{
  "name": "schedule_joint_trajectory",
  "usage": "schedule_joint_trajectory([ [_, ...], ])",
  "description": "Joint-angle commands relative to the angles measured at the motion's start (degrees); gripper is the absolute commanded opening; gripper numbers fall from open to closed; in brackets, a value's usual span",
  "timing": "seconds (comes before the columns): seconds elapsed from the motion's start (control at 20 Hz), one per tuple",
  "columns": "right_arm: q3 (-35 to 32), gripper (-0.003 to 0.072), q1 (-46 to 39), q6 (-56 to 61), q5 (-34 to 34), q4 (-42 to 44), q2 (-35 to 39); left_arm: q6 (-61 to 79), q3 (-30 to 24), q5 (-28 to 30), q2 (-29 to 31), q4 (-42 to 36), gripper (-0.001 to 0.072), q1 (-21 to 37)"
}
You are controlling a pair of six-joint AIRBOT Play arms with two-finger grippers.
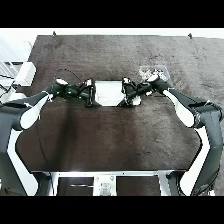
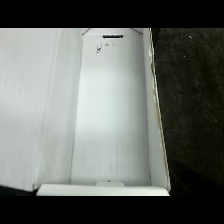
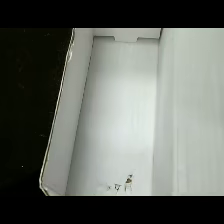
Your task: Fold the box and place the chain.
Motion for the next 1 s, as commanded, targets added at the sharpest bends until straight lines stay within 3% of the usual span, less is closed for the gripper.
schedule_joint_trajectory([
  [0.0, -0.02, 0.0596, 0.07, 0.07, 0.02, 0.02, -0.02, 0.24, 0.02, 0.74, -0.07, 1.68, 0.0661, -0.63],
  [0.2, -0.02, 0.0596, 0.07, 0.07, 0.02, 0.02, -0.02, -0.26, 0.02, 0.52, -0.07, 1.64, 0.0644, -0.52],
  [0.3, -0.02, 0.0596, 0.07, 0.07, 0.02, 0.02, -0.02, -0.31, 0.02, -0.11, -0.04, 1.53, 0.0465, -0.50],
  [0.95, -0.02, 0.0596, 0.07, 0.07, 0.02, 0.02, -0.02, -0.33, 0.02, -0.46, -0.04, 1.53, 0.0468, -0.50],
])
